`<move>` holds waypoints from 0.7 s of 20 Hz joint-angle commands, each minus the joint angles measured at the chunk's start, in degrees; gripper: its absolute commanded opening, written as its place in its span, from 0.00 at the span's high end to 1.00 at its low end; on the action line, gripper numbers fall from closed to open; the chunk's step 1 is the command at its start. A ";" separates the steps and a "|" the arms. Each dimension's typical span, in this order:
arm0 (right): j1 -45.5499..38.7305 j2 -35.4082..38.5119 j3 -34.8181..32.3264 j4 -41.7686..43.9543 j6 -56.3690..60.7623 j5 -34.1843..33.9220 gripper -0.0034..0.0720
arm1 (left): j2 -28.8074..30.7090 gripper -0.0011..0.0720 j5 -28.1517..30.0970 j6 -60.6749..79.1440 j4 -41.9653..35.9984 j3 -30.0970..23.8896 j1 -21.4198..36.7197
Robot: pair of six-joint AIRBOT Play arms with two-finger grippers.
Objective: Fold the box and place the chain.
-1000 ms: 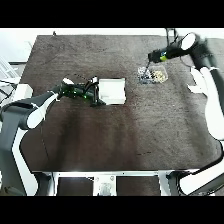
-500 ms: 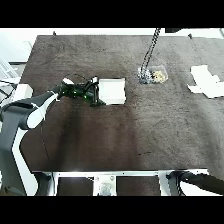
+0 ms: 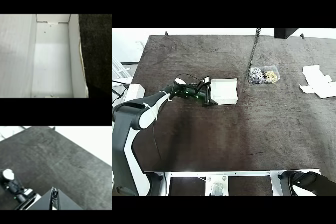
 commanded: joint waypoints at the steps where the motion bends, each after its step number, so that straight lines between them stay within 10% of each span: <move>1: 1.86 0.35 -2.86 -0.24 0.66 -0.02 0.93 | 0.02 0.50 -0.07 -0.02 0.00 0.04 0.00; 14: 4.35 0.22 -4.87 8.46 -6.05 -23.67 0.94 | 0.04 0.50 -0.09 0.00 0.00 0.04 0.00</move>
